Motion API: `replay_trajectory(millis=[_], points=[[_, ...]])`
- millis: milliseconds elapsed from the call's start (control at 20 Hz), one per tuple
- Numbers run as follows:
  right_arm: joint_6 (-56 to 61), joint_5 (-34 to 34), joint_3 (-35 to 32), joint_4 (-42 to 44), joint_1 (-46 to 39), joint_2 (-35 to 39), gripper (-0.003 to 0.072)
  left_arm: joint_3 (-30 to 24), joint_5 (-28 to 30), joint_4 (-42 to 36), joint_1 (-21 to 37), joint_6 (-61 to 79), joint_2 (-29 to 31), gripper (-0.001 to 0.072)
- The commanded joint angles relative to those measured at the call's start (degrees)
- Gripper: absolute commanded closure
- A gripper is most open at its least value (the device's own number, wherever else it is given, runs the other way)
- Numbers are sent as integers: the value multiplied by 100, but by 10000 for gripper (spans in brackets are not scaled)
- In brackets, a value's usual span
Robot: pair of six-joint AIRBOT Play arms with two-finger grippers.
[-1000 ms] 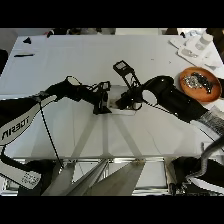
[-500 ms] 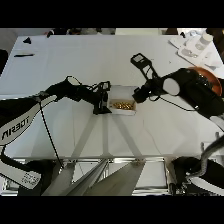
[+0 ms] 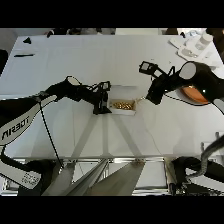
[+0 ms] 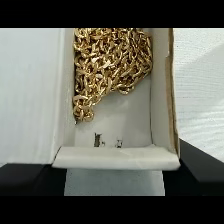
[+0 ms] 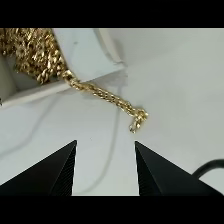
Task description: Fold the box and place the chain.
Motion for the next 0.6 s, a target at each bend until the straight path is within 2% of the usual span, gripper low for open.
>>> replay_trajectory(millis=[0,300,500,550], points=[[-1875,28,-2,490,-107,-638,285,2,2,2,2,2,2,479],[-3237,-280,-2,1250,-101,-1283,289,2,2,2,2,2,2,479],[-3263,-557,0,1497,-42,-1521,293,2,2,2,2,2,2,479],[-3348,-599,-2,1650,-44,-1543,341,2,2,2,2,2,2,479]])
